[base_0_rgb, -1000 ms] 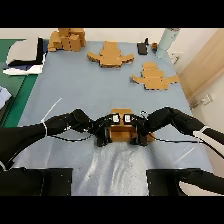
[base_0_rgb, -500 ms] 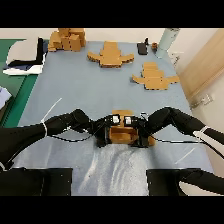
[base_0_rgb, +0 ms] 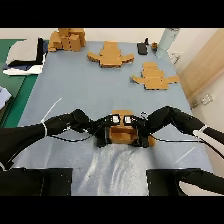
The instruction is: Fold the box.
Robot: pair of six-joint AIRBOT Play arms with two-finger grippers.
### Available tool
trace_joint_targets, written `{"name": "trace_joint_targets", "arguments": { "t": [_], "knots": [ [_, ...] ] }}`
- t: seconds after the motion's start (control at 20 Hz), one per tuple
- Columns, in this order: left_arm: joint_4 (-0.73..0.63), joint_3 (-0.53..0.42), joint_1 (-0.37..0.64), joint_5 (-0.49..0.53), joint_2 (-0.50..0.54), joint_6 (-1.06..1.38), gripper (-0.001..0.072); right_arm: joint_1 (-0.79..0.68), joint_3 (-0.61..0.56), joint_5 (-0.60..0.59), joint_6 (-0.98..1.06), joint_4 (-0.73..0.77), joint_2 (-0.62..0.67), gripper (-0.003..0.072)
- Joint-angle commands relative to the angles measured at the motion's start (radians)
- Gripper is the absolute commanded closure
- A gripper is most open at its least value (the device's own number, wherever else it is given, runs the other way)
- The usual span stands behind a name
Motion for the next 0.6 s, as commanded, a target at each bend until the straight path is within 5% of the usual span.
{"name": "trace_joint_targets", "arguments": {
  "t": [0.0, 0.05, 0.55],
  "knots": [
    [0.000, 0.001, 0.001, 0.001, 0.000, 0.000, 0.0282, -0.002, 0.024, 0.006, -0.003, 0.007, 0.002, 0.0063],
    [0.000, 0.001, 0.001, 0.001, 0.000, 0.000, 0.0282, -0.002, 0.031, 0.015, 0.002, -0.006, 0.002, -0.0034],
    [0.000, 0.001, 0.001, 0.001, 0.000, 0.000, 0.0282, -0.098, 0.036, 0.079, 0.136, -0.033, 0.008, -0.0034]
  ]
}}
